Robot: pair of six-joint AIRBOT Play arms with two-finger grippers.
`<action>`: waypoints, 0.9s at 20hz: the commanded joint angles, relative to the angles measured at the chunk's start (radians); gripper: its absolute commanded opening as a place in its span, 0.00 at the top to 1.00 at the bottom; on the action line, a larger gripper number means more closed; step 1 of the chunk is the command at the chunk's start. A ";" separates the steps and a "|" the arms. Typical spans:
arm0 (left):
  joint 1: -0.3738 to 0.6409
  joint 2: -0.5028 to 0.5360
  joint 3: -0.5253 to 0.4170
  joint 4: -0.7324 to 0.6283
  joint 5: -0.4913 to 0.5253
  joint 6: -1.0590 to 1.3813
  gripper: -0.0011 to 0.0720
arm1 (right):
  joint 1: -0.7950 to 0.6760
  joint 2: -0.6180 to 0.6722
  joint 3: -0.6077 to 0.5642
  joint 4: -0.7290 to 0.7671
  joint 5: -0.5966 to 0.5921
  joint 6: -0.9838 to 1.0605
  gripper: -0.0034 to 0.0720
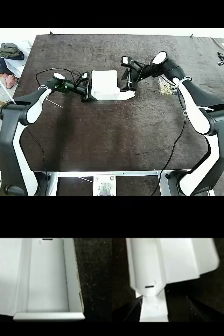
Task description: Fold the box and place the chain.
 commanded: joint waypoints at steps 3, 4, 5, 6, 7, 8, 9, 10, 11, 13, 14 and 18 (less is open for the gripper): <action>0.001 0.001 0.001 0.000 0.000 0.000 0.51 | 0.031 -0.047 -0.027 -0.075 0.002 0.012 0.18; 0.001 0.001 0.001 0.000 0.000 0.000 0.51 | 0.038 -0.055 -0.027 -0.075 -0.012 0.012 0.18; 0.001 0.001 0.001 0.000 0.000 0.000 0.51 | 0.047 -0.061 -0.027 -0.071 -0.029 0.012 0.18; 0.001 0.001 0.001 0.000 0.000 0.000 0.51 | 0.051 -0.068 -0.027 -0.068 -0.036 0.012 0.18; 0.001 0.001 0.001 0.000 0.000 0.000 0.51 | 0.055 -0.072 -0.027 -0.067 -0.049 0.012 0.18; 0.001 0.001 0.001 0.000 0.000 0.000 0.51 | 0.055 -0.074 -0.028 -0.067 -0.063 0.012 0.18; 0.001 0.001 0.001 0.000 0.000 0.000 0.51 | 0.055 -0.074 -0.027 -0.059 -0.078 0.012 0.19; 0.001 0.001 0.001 0.000 0.000 0.000 0.51 | 0.055 -0.074 -0.027 -0.052 -0.085 0.012 0.35; 0.001 0.001 0.001 0.000 0.000 0.000 0.51 | 0.055 -0.074 -0.027 -0.053 -0.085 0.012 0.44; 0.001 0.001 0.001 0.000 0.000 0.000 0.51 | 0.056 -0.074 -0.027 -0.051 -0.084 0.012 0.45; 0.001 0.001 0.001 0.000 0.000 0.000 0.51 | 0.057 -0.074 -0.028 -0.038 -0.079 0.012 0.49; 0.001 0.001 0.001 0.000 0.000 0.000 0.51 | 0.071 -0.074 -0.028 0.012 -0.059 0.011 0.67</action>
